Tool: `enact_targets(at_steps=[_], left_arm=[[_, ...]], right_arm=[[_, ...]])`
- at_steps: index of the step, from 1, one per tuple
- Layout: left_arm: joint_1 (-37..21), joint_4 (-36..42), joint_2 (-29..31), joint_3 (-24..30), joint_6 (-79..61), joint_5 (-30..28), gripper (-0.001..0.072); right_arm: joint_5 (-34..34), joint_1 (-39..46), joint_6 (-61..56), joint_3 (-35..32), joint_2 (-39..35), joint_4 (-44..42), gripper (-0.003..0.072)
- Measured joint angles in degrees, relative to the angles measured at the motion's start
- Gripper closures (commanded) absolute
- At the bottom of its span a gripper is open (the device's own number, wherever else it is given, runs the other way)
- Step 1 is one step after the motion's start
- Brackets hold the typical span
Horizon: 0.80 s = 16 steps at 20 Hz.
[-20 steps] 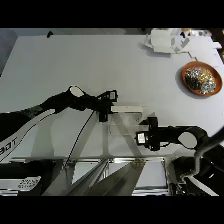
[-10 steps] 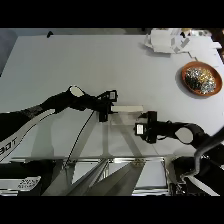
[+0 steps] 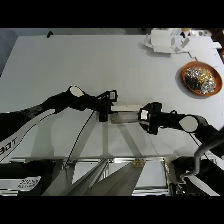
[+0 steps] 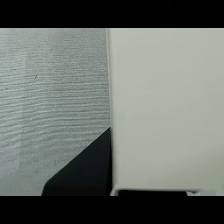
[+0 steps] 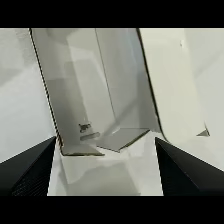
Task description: Fold the box and place the chain.
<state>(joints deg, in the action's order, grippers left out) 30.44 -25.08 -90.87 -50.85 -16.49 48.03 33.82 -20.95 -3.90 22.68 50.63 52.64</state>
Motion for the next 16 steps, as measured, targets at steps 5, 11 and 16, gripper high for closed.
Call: enact_targets(at_steps=[5, 11, 16], left_arm=[[0.0, 0.0, 0.0, 0.0, 0.0, 0.0, 0.0699], [0.0, 0.0, 0.0, 0.0, 0.0, 0.0, 0.0700], [0.0, 0.0, 0.0, 0.0, 0.0, 0.0, 0.0699]], right_arm=[[3.5, 4.2, 8.2, 1.8, 5.1, -6.6, -0.0003], [8.6, 8.2, 19.5, 3.2, 12.0, -14.8, -0.0003], [12.4, 9.5, 23.3, 5.9, 17.7, -17.2, 0.0001]])
